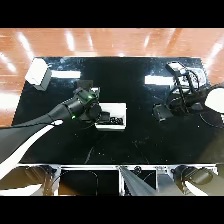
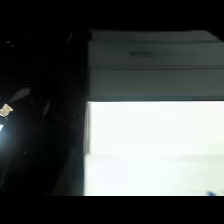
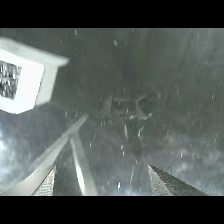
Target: Fold the box and place the chain.
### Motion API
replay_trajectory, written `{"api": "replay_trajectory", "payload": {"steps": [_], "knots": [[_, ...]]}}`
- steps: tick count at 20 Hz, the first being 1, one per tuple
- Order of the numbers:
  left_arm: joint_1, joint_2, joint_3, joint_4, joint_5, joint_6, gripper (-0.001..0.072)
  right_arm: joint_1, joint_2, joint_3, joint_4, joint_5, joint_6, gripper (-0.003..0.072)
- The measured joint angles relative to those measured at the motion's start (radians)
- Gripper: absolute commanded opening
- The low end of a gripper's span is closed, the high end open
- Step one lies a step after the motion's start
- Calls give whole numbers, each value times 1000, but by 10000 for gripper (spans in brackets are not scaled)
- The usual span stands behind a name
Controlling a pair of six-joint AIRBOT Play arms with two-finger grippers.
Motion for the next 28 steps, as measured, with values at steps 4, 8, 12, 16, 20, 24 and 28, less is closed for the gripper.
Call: {"api": "replay_trajectory", "payload": {"steps": [4, 8, 12, 16, 20, 24, 28], "knots": [[0, 1, 51, -14, 48, 6, 512, -10, 8, 0, 33, 51, -7, 683], [1, 11, 102, -19, 140, 60, 509, 9, 9, 0, 45, 67, -12, 683], [11, 63, 124, -11, 229, 145, 508, 18, 10, 0, 48, 34, -13, 683], [1, 177, 121, -9, 315, 226, 507, 21, 10, 0, 44, 19, -14, 683], [29, 369, 57, 47, 397, 270, 507, 21, 10, 0, 30, -26, -14, 684], [142, 632, -110, 41, 393, 276, 507, 23, -9, 2, 45, -106, -39, 684], [215, 838, -290, -107, 236, 269, 508, 21, -157, 92, 82, -204, -83, 684]]}}
